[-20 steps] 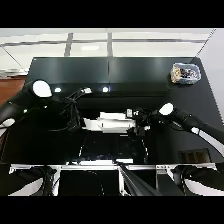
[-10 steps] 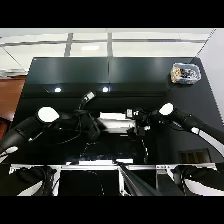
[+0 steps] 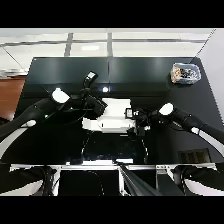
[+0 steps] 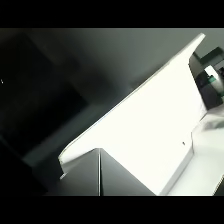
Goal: Fold the box and place the chain.
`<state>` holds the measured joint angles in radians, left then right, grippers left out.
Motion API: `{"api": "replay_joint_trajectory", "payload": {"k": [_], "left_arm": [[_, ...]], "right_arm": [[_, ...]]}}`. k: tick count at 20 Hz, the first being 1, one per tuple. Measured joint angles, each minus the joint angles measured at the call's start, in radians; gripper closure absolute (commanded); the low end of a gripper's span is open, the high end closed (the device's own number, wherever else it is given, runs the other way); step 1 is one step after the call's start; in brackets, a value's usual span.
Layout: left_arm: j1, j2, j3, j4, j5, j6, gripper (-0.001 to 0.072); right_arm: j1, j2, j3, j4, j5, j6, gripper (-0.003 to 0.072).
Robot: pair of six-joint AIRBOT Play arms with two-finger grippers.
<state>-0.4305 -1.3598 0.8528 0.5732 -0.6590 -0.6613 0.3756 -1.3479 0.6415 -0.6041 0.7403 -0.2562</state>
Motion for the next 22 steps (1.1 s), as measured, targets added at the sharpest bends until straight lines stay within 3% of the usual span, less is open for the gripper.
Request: {"api": "replay_joint_trajectory", "payload": {"k": [6,14,18,22], "left_arm": [[0.036,-0.070,0.035,0.062,-0.169,-0.066,0.0686],[0.031,-0.091,0.056,0.109,-0.245,-0.081,0.0688],[0.054,0.064,0.024,0.215,-0.271,-0.152,0.0687],[0.074,0.339,-0.179,0.231,-0.187,-0.082,0.0682]], "right_arm": [[0.000,0.000,0.000,0.000,0.001,-0.001,0.0522],[0.000,0.000,0.000,-0.001,0.002,-0.002,0.0522],[0.000,0.000,0.000,0.000,-0.001,0.000,0.0522],[0.000,0.000,0.000,0.001,-0.001,0.000,0.0522]]}}
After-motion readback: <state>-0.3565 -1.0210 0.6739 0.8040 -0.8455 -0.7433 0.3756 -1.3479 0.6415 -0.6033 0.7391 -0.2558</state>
